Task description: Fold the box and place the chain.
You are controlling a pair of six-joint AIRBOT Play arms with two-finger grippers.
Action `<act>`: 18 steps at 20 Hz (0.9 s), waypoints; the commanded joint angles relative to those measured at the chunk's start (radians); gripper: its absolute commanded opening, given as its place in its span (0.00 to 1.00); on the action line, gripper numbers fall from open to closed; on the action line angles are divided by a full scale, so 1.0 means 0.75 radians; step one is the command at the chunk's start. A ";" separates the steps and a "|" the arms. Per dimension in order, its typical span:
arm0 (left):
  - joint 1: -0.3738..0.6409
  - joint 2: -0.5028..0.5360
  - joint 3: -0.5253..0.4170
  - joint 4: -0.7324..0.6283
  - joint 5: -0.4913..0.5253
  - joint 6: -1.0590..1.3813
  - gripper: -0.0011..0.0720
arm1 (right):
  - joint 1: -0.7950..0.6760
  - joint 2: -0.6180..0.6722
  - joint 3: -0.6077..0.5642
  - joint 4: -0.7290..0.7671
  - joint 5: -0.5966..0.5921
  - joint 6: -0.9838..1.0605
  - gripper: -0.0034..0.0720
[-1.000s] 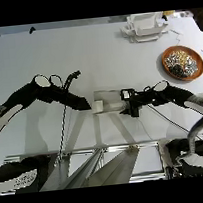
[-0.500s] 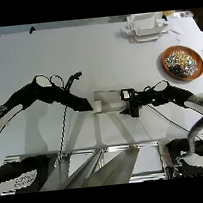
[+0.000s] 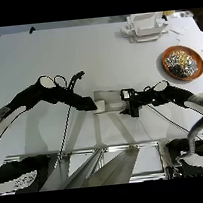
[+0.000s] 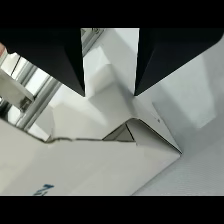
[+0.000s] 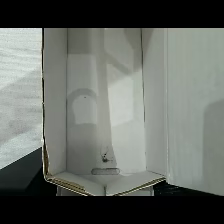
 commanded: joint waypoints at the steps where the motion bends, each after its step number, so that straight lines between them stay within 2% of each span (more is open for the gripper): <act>1: -0.032 0.001 0.007 0.015 0.078 -0.085 0.49 | 0.001 0.000 0.001 0.000 0.000 0.001 0.57; 7: -0.104 0.001 0.065 0.163 0.105 -0.240 0.49 | 0.001 0.000 0.001 0.000 0.000 0.001 0.57; 13: -0.180 0.001 0.068 0.338 0.170 -0.434 0.50 | 0.002 0.000 0.001 0.000 0.000 0.001 0.57; 15: -0.217 0.001 0.069 0.409 0.197 -0.528 0.62 | 0.001 0.000 0.001 0.000 0.000 0.001 0.57; 18: -0.272 0.000 0.117 0.537 0.220 -0.636 0.62 | 0.001 0.000 0.001 0.000 0.000 0.001 0.57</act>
